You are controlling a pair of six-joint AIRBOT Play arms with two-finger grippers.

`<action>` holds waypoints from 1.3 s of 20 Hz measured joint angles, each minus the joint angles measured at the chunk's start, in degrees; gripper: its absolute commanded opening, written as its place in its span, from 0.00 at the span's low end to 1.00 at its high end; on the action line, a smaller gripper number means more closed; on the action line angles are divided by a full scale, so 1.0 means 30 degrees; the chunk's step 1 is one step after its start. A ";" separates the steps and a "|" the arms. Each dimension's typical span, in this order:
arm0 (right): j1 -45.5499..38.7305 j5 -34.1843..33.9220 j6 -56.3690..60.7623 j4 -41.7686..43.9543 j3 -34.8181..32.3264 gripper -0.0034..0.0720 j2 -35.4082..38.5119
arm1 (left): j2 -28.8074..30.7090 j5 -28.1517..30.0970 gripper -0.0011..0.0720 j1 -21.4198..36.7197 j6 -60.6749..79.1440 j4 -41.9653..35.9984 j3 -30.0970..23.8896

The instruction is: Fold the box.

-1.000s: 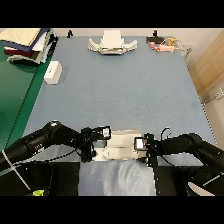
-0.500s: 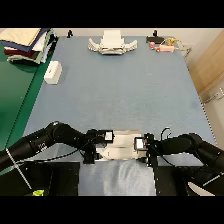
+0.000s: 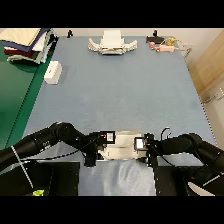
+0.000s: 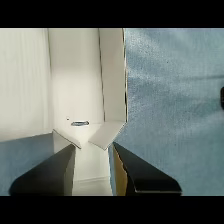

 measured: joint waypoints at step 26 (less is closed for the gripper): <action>0.0000 -0.0007 -0.0007 0.0000 0.0000 0.72 0.0007 | -0.1355 0.2055 0.04 0.0000 0.0634 -0.3636 0.0000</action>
